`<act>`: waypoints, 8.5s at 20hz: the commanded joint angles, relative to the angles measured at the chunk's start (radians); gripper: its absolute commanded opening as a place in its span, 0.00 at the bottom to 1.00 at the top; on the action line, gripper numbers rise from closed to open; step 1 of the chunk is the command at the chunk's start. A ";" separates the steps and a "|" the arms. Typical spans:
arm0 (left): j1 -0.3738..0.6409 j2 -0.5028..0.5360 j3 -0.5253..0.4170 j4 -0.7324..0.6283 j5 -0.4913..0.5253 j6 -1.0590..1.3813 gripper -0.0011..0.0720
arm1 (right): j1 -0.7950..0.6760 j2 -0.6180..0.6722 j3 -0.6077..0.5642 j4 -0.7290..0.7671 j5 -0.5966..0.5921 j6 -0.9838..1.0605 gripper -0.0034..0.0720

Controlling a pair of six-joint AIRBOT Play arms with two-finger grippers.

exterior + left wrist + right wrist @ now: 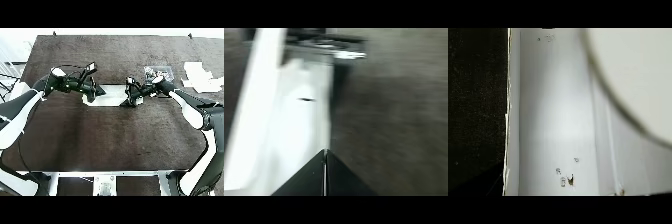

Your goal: Fold the box and place the chain.

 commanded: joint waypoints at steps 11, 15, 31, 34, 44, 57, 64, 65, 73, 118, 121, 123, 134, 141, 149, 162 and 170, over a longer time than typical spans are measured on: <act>-0.012 -0.116 0.059 -0.056 0.315 0.044 0.04 | 0.001 0.000 0.000 0.000 0.000 0.000 0.68; -0.012 -0.143 0.059 -0.052 0.306 0.040 0.04 | 0.001 0.000 0.000 0.000 0.000 0.000 0.67; 0.058 -0.154 0.194 0.011 -0.009 -0.020 0.04 | 0.001 0.000 0.000 0.000 0.000 0.000 0.67; 0.087 -0.154 0.255 0.204 -0.183 -0.026 0.75 | 0.001 0.000 0.000 0.000 0.000 0.000 0.67; 0.009 -0.155 0.263 0.488 -0.192 -0.154 0.90 | 0.001 0.000 0.000 0.000 0.000 0.000 0.67; -0.004 -0.159 0.202 0.480 -0.077 -0.166 0.90 | 0.001 0.000 0.000 0.000 0.000 0.000 0.67; -0.004 -0.159 0.201 0.472 -0.026 -0.090 0.70 | 0.001 0.000 0.000 0.000 0.000 0.000 0.67; -0.004 -0.159 0.201 0.472 -0.027 -0.086 0.70 | 0.001 0.000 0.000 0.000 0.000 0.000 0.67; -0.040 -0.161 0.201 0.465 -0.035 -0.060 0.69 | 0.001 0.000 0.000 0.000 0.000 0.000 0.68; -0.074 -0.184 0.202 0.385 0.025 -0.094 0.60 | 0.001 0.000 0.000 0.000 0.000 0.000 0.67; -0.031 -0.182 0.203 0.393 -0.055 -0.096 0.43 | 0.001 0.000 0.000 0.000 0.000 0.000 0.68; -0.001 -0.177 0.203 0.388 -0.108 -0.099 0.23 | 0.001 0.000 0.000 0.000 0.000 0.000 0.67; 0.043 0.055 0.145 0.353 0.015 -0.650 0.03 | 0.001 0.000 0.000 0.000 0.000 0.000 0.67; 0.153 0.301 -0.198 0.389 0.161 -1.087 0.03 | 0.001 0.000 0.000 0.000 0.000 0.000 0.67; 0.254 0.270 -0.249 0.364 0.096 -1.227 0.04 | 0.001 0.000 0.000 0.000 0.000 0.000 0.67; 0.272 0.055 -0.248 0.199 0.053 -1.205 0.04 | 0.001 0.000 0.000 0.000 0.000 0.000 0.68; 0.232 -0.073 -0.167 0.099 0.002 -1.149 0.04 | 0.001 0.000 0.000 0.000 0.000 0.000 0.67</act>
